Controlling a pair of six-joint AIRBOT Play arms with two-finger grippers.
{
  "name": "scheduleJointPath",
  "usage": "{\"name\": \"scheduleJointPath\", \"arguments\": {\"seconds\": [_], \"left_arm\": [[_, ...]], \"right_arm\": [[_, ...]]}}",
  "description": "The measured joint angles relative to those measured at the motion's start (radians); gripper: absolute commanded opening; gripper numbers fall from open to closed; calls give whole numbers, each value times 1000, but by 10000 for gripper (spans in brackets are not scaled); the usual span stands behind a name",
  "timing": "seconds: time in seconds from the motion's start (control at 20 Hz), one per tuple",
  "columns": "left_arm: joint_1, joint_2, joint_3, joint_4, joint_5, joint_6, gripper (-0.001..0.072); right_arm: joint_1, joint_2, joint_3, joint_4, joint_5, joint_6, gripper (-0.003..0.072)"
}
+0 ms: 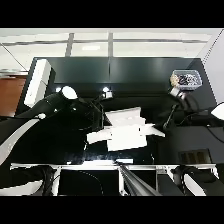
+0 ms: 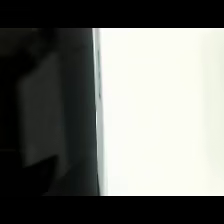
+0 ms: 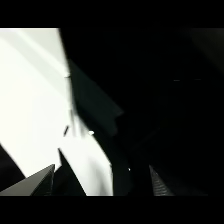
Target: Fold the box and place the chain.
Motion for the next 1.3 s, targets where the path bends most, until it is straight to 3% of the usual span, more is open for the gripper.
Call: {"name": "scheduleJointPath", "arguments": {"seconds": [0.15,0.45,0.9,1.3], "left_arm": [[-18,-16,5,34,58,51,27],[-27,-62,7,63,78,52,27],[-29,-77,8,80,71,49,28],[-29,-80,8,82,69,49,29]], "right_arm": [[101,0,-70,8,-79,-84,702],[235,0,-140,-16,-220,-209,702],[277,-1,-227,-64,-224,-256,702],[415,-6,-265,-76,-285,-330,702]]}}
